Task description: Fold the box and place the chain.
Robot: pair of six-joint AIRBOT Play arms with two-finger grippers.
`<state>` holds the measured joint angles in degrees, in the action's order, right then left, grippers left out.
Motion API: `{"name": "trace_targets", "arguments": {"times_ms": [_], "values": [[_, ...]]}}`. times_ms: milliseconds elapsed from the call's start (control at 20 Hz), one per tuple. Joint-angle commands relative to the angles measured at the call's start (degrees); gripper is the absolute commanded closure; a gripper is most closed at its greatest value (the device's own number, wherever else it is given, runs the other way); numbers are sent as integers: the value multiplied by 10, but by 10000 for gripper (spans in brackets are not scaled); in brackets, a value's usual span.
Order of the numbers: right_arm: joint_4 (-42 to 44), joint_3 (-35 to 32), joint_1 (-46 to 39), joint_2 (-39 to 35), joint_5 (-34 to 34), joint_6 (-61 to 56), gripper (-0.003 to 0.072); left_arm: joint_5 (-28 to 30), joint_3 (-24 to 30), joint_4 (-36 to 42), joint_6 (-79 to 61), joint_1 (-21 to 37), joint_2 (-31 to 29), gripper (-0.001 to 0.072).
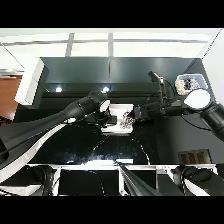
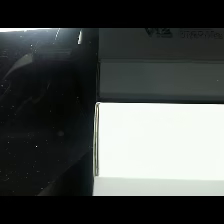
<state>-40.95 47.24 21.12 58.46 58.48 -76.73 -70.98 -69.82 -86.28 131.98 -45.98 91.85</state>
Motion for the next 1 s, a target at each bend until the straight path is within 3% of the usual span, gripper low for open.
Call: {"name": "trace_targets", "arguments": {"times_ms": [0,100,150,200,400,650,950], "values": [[-12,-8,8,10,-20,0,667,0,0,0,0,0,0,680],[-31,-8,8,10,-19,0,656,0,0,0,0,0,0,680],[-37,-8,7,10,-19,0,431,0,0,0,0,0,0,680],[-42,-8,4,10,-15,0,289,0,0,0,0,0,0,680],[-101,7,-54,-9,39,0,291,1,0,0,0,0,0,680],[-215,8,-163,-81,184,0,291,2,0,0,0,0,0,681],[-223,4,-175,-103,167,0,291,-9,-1,0,1,0,-1,680]]}}
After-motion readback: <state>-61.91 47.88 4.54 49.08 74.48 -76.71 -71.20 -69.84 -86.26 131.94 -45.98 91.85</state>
